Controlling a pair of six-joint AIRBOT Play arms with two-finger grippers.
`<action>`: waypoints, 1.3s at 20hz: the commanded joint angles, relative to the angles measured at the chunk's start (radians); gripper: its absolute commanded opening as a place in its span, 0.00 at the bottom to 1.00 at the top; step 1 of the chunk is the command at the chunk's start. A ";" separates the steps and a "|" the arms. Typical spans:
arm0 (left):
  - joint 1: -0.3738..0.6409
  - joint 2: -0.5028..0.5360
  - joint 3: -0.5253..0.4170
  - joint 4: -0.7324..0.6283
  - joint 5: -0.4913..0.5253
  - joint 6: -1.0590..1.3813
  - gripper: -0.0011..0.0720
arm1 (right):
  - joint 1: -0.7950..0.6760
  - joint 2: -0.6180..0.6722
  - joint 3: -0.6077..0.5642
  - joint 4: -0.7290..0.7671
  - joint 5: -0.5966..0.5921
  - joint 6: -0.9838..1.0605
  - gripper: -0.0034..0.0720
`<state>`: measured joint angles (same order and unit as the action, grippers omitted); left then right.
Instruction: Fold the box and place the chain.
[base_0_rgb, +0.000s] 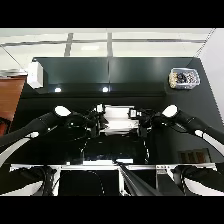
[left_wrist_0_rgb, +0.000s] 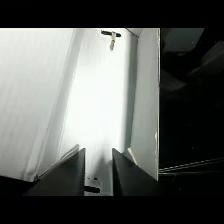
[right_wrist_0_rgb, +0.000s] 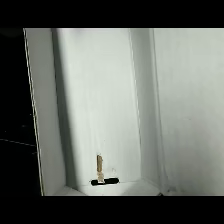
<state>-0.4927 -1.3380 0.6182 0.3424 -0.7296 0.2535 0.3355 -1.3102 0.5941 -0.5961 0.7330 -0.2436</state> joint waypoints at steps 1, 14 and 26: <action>-0.014 -0.003 0.002 0.008 0.014 0.001 0.18 | 0.001 0.000 0.001 0.001 0.000 0.001 0.63; -0.012 0.007 0.003 0.020 0.014 0.000 0.23 | 0.001 0.000 0.001 0.000 0.000 0.001 0.63; 0.422 0.304 0.003 0.713 -0.149 -1.400 0.05 | 0.001 0.000 0.001 0.001 0.000 0.001 0.63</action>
<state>-0.2207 -1.0580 0.6205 0.9051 -0.7502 -0.7147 0.3355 -1.3102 0.5941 -0.5953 0.7326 -0.2424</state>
